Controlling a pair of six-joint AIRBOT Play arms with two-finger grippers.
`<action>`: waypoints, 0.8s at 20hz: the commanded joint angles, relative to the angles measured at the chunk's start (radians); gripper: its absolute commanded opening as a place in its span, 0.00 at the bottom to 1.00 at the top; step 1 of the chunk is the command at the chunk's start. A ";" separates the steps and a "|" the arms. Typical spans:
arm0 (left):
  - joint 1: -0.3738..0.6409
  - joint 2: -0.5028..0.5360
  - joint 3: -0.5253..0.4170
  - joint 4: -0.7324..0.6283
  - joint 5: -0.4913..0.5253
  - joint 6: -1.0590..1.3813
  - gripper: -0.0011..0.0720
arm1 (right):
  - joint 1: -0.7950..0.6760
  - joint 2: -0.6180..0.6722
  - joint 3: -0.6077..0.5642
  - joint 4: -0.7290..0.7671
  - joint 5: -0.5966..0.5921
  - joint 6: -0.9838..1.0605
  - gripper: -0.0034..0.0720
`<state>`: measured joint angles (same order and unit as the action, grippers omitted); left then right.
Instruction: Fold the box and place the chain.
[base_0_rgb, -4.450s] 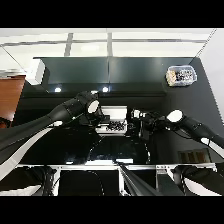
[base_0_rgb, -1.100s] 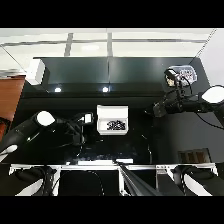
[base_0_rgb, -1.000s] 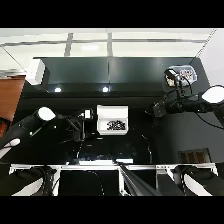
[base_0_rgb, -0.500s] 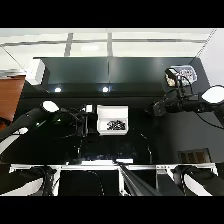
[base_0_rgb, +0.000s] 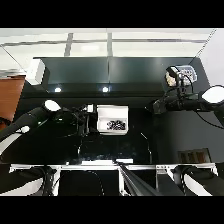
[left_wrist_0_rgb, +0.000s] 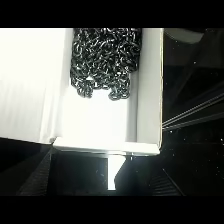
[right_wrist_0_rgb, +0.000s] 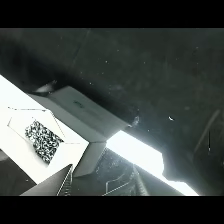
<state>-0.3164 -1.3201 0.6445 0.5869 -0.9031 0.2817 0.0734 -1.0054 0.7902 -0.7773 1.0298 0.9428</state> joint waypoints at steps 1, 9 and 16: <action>-0.021 -0.001 0.001 0.000 0.014 0.009 0.99 | 0.000 -0.001 0.000 0.001 -0.023 0.000 0.60; -0.089 -0.004 0.001 0.017 0.106 0.000 0.56 | 0.070 -0.004 0.000 -0.007 -0.108 -0.002 0.80; -0.091 -0.004 0.001 0.016 0.110 0.000 0.56 | 0.334 -0.156 0.005 0.027 -0.589 0.182 0.99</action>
<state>-0.4057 -1.3243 0.6453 0.5999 -0.8024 0.2817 0.3096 -1.0954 0.7906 -0.7708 0.6361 1.0607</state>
